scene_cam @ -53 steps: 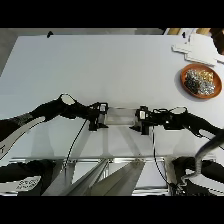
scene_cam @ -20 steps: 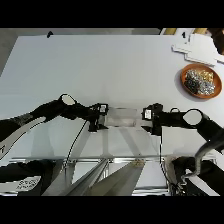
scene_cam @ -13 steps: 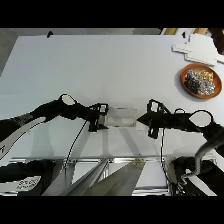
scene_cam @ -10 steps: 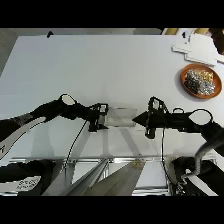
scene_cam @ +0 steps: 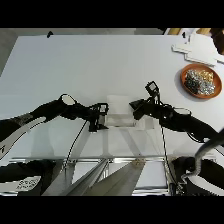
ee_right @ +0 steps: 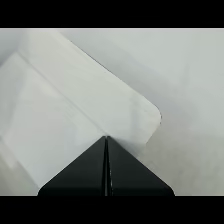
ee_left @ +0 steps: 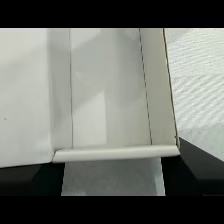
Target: Fold the box and place the chain.
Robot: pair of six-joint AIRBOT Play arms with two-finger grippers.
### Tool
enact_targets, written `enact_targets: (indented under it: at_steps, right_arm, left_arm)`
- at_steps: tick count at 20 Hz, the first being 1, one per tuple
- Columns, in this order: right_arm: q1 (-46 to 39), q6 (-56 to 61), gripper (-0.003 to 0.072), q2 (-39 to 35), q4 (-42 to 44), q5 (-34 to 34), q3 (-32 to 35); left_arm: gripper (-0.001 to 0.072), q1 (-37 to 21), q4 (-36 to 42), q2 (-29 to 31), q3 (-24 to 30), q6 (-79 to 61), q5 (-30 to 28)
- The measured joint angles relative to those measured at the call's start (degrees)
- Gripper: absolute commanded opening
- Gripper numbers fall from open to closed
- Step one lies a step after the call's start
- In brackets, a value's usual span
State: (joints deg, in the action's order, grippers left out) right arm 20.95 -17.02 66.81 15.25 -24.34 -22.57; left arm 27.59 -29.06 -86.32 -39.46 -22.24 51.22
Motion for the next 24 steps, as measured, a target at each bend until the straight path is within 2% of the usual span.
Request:
enact_targets:
  at_steps: [7,10,12,15,18,22,24]
  right_arm:
    - [0.2,1.9,0.0019,0.6,1.3,0.7,0.0]
    - [0.1,5.5,0.0019,-4.4,0.1,-0.9,0.0]
    - [0.2,8.9,0.0019,-10.5,-4.7,-3.0,0.0]
    - [0.2,17.7,0.0019,-21.4,-18.0,-4.8,0.0]
    - [0.2,29.0,0.0019,-32.1,-38.1,-10.4,0.0]
    - [0.2,45.3,0.0019,-40.8,-65.6,-25.8,0.0]
    - [0.2,50.5,0.0018,-42.6,-73.8,-33.1,0.6]
  left_arm:
    - [0.0153,0.0,0.0,0.0,0.0,-0.1,-0.1]
    - [0.0153,0.0,-0.3,0.0,0.0,-0.6,-0.1]
    - [0.0153,0.0,-0.3,0.0,0.0,-0.5,-0.1]
    - [0.0153,0.0,-0.2,0.0,0.0,-0.4,-0.1]
    - [0.0153,0.0,-0.2,0.0,0.0,-0.3,0.0]
    - [0.0153,0.0,-0.1,0.0,0.0,-0.3,0.0]
    - [0.0153,0.0,-0.1,0.0,0.0,-0.2,0.0]
